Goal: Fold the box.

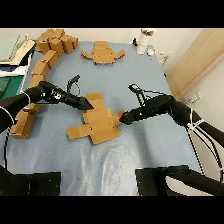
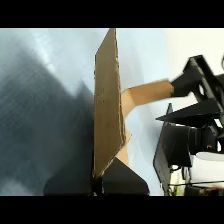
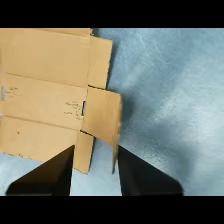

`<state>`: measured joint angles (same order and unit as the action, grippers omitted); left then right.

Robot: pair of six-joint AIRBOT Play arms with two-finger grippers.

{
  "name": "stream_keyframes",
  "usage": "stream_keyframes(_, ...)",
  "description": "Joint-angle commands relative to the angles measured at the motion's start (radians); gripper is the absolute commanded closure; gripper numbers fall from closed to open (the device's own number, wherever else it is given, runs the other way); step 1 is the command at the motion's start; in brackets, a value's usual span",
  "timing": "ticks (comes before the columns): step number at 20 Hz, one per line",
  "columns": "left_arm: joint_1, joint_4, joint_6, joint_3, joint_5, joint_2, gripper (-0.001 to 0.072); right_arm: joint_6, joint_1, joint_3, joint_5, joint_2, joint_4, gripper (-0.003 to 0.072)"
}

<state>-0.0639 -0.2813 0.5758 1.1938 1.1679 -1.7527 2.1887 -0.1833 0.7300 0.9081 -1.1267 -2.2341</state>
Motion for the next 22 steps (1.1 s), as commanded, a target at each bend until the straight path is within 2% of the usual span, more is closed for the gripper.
stream_keyframes(1,-0.023,0.023,-0.179,0.024,0.001,0.030,0.0703,-0.130,0.037,0.038,-0.014,0.001,0.093,0.0267)
stream_keyframes(5,-0.108,-0.010,-0.349,0.023,-0.059,0.115,0.0703,-0.237,0.125,0.143,0.025,0.001,0.143,0.0269)
stream_keyframes(6,-0.130,-0.010,-0.389,0.019,-0.074,0.132,0.0703,-0.256,0.137,0.169,0.032,0.001,0.143,0.0306)
stream_keyframes(8,-0.177,0.011,-0.486,-0.016,-0.161,0.175,0.0704,-0.293,0.142,0.209,0.045,0.002,0.132,0.0529)
stream_keyframes(10,-0.204,0.121,-0.637,-0.086,-0.224,0.219,0.0704,-0.293,0.141,0.218,0.057,0.005,0.060,0.0649)
stream_keyframes(11,-0.210,0.182,-0.725,-0.132,-0.231,0.243,0.0704,-0.293,0.135,0.218,0.064,0.006,0.053,0.0683)
stream_keyframes(13,-0.212,0.261,-0.869,-0.226,-0.234,0.289,0.0704,-0.293,0.119,0.216,0.073,0.006,0.066,0.0683)
stream_keyframes(16,-0.219,0.266,-1.018,-0.332,-0.279,0.330,0.0703,-0.308,0.093,0.216,0.052,0.006,0.063,0.0683)
stream_keyframes(18,-0.232,0.251,-1.040,-0.368,-0.319,0.329,0.0702,-0.308,0.067,0.216,0.010,0.006,0.063,0.0683)
stream_keyframes(22,-0.252,0.252,-1.065,-0.397,-0.321,0.329,0.0701,-0.308,0.023,0.216,-0.055,0.005,0.065,0.0683)
